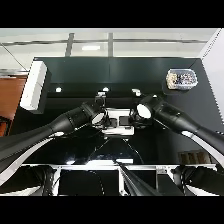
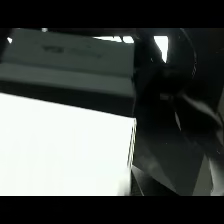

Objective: Fold the box and place the chain.

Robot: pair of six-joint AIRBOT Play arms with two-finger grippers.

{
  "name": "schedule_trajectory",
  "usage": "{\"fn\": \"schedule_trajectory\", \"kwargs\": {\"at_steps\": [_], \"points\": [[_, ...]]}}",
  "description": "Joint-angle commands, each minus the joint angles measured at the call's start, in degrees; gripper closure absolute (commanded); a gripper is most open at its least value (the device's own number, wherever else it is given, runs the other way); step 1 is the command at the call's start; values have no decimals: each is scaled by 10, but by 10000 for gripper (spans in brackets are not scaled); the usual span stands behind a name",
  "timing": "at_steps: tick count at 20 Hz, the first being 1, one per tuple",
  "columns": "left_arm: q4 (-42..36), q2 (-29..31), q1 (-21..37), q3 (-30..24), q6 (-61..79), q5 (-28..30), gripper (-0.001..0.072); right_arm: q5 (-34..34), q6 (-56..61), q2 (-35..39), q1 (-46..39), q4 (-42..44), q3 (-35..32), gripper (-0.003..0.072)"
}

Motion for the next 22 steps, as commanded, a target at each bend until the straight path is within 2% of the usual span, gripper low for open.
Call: {"fn": "schedule_trajectory", "kwargs": {"at_steps": [1,5,8,10,12,13,14,15,16,18,20,22], "points": [[2,0,0,0,1,-16,682,48,-32,63,0,-42,0,312],[9,0,0,0,1,-10,682,127,-48,137,-1,-122,0,312],[11,0,8,0,-2,-17,684,126,-57,207,-24,-231,0,312],[23,0,17,0,-31,-21,685,119,-58,226,-89,-309,0,312],[37,0,21,0,-41,-22,685,49,-58,225,-172,-396,-19,312],[37,0,21,0,-38,-24,684,-20,-58,223,-217,-420,-36,312],[37,0,19,0,-36,-28,684,-88,-56,217,-261,-420,-53,311],[37,0,19,0,-35,-29,684,-149,-54,203,-309,-406,-67,270],[37,0,19,0,-35,-28,683,-189,-51,179,-350,-387,-71,-30],[37,0,19,0,-35,-9,682,-243,-58,124,-401,-317,-71,-23],[37,0,19,0,-35,-7,682,-250,-110,78,-407,-316,-64,-23],[37,0,19,0,-35,-7,682,-250,-114,22,-418,-309,-21,-22]]}}
